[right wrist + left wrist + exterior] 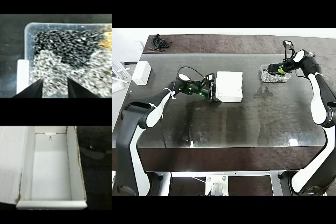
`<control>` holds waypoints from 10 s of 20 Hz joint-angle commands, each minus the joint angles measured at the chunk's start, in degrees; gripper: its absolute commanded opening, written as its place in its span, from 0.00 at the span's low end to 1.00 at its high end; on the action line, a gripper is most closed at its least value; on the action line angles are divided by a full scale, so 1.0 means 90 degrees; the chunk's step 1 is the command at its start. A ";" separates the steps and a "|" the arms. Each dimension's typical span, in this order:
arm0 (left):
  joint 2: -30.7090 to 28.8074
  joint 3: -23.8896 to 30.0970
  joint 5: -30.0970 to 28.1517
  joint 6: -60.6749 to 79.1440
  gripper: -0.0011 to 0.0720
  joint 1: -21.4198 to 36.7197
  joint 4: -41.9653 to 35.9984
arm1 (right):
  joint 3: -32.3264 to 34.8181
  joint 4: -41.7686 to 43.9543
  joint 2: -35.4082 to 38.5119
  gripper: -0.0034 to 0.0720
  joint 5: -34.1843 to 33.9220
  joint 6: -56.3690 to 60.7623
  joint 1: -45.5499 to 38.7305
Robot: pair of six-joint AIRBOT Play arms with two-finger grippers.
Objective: Fold the box and place the chain.
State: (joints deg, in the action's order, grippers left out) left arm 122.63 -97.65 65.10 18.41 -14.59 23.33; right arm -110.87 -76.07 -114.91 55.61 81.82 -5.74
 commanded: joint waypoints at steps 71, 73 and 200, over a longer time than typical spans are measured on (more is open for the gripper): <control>-0.0005 0.0000 0.0005 0.0002 0.46 0.0000 -0.0002 | 0.2722 -0.0214 0.3300 0.04 -0.1005 -0.0308 0.3480; -0.0005 0.0000 0.0005 0.0002 0.46 0.0000 -0.0002 | 0.2866 -0.0204 0.2980 0.04 -0.1008 -0.0306 0.3487; -0.0005 0.0000 0.0005 0.0002 0.46 0.0000 -0.0002 | -0.0121 0.4469 0.0000 0.42 0.3708 -0.5508 0.1265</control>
State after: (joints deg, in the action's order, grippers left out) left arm 122.63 -97.65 65.14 18.44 -14.59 23.31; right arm -111.61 -35.29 -114.89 87.33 34.20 4.84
